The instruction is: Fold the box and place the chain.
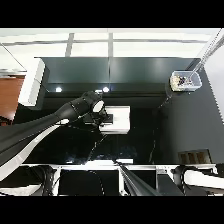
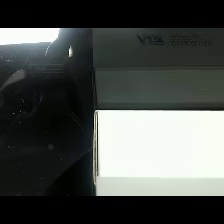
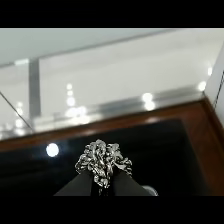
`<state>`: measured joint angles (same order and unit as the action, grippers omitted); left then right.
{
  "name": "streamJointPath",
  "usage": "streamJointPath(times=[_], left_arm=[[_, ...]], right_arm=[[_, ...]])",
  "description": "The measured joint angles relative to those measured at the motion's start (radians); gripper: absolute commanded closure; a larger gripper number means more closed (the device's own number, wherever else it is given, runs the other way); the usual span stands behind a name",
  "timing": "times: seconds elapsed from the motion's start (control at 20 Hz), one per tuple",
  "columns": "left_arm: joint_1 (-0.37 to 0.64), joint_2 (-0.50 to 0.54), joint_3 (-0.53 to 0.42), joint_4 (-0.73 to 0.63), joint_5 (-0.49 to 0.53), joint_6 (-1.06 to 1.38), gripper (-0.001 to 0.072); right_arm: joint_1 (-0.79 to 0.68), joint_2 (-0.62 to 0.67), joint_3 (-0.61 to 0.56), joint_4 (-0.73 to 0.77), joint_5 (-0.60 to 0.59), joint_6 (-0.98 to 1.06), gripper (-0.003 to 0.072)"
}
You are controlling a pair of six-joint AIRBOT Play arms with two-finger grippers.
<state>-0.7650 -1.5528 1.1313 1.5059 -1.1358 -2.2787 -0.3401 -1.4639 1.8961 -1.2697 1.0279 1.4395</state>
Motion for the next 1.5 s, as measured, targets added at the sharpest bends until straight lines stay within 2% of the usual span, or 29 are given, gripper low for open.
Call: streamJointPath(times=[0.3, 0.6, 1.05, 1.1, 1.15, 1.3, 1.4, 1.5], left_arm=[[0.000, 0.000, 0.000, 0.000, 0.000, 0.000, 0.0678], [0.000, 0.000, 0.000, 0.000, 0.000, 0.000, 0.0678], [0.000, 0.000, 0.000, 0.000, 0.000, 0.000, 0.0678], [0.000, 0.000, 0.000, 0.000, 0.000, 0.000, 0.0678], [0.000, 0.000, 0.000, 0.000, 0.000, 0.000, 0.0679], [0.000, 0.000, 0.000, 0.000, 0.000, 0.000, 0.0678], [0.000, 0.000, 0.000, 0.000, 0.000, 0.000, 0.0678], [0.000, 0.000, 0.000, 0.000, 0.000, 0.000, 0.0678]], right_arm=[[-0.002, -0.205, -0.001, -0.106, 0.062, 0.041, 0.0671], [0.002, -0.370, -0.001, -0.100, 0.086, 0.086, 0.0669], [0.005, -0.521, -0.001, -0.093, 0.168, 0.159, 0.0667], [0.005, -0.533, -0.001, -0.092, 0.171, 0.167, 0.0618], [0.005, -0.539, 0.000, -0.091, 0.171, 0.174, 0.0491], [0.004, -0.547, -0.001, -0.093, 0.170, 0.184, 0.0473], [0.001, -0.541, -0.001, -0.096, 0.171, 0.185, 0.0203], [-0.002, -0.527, 0.000, -0.100, 0.167, 0.184, 0.0198]])
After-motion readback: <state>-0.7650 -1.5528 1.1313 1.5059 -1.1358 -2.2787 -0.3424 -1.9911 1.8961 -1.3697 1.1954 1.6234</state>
